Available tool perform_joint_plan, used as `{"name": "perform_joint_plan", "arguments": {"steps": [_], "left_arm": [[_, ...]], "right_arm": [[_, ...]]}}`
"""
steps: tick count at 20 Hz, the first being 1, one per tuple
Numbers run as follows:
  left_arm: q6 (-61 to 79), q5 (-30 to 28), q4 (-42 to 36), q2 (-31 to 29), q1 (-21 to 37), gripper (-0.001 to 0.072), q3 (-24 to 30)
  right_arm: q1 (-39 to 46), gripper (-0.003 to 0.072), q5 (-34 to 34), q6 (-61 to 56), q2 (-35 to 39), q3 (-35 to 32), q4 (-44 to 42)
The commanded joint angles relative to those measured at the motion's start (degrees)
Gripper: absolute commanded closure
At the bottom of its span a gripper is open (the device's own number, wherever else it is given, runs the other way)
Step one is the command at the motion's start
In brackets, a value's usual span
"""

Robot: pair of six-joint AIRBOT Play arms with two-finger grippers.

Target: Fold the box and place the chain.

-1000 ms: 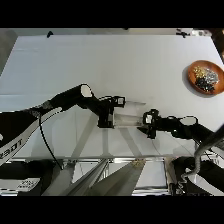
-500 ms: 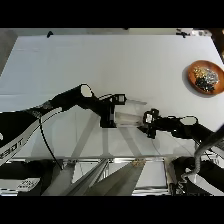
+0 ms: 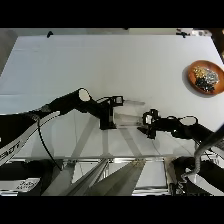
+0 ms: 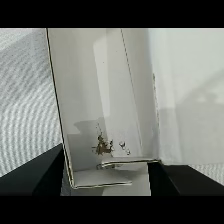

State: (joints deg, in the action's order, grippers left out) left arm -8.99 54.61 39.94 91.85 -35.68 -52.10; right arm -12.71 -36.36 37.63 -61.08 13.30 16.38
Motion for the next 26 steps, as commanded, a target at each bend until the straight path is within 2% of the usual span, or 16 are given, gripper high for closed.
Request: {"name": "perform_joint_plan", "arguments": {"steps": [1, 3, 5, 7, 10, 13, 15, 16, 26], "left_arm": [[-0.33, -3.08, 0.85, -0.26, -0.13, 0.031, 0.61], [-0.31, -3.26, 1.07, -0.26, -0.13, 0.0229, 0.61], [-0.24, -3.23, 1.75, -0.33, -0.13, 0.0198, 0.61], [-0.15, -4.2, 3.91, -0.9, -0.13, 0.0201, 0.9], [0.02, -11.34, 4.74, -3.67, -0.13, 0.0255, 3.21], [0.22, -16.83, 5.55, -5.35, -0.59, 0.0255, 4.96], [0.17, -17.16, 7.52, -5.29, -1.49, 0.0257, 5.22], [0.2, -17.25, 7.63, -5.27, -1.7, 0.0277, 5.35], [-0.04, -17.73, 7.23, -5.25, -1.92, 0.0297, 6.45]], "right_arm": [[-0.02, 0.0284, 0.09, -0.07, 0.0, -0.02, -0.11], [-0.02, 0.0284, 0.09, -0.09, 0.0, -0.02, -0.11], [-0.02, 0.0284, 0.09, -0.09, 0.0, -0.02, -0.11], [-0.02, 0.0284, 0.09, -0.09, 0.0, -0.02, -0.11], [-0.02, 0.0284, 0.09, -0.07, 0.0, -0.02, -0.11], [-0.02, 0.0284, 0.09, -0.07, 0.0, -0.02, -0.09], [-0.02, 0.0284, 0.07, -0.07, 0.0, -0.02, -0.11], [-0.02, 0.0284, 0.07, -0.09, 0.0, -0.02, -0.11], [-0.02, 0.0284, 0.07, -0.09, 0.0, -0.02, -0.11]]}}
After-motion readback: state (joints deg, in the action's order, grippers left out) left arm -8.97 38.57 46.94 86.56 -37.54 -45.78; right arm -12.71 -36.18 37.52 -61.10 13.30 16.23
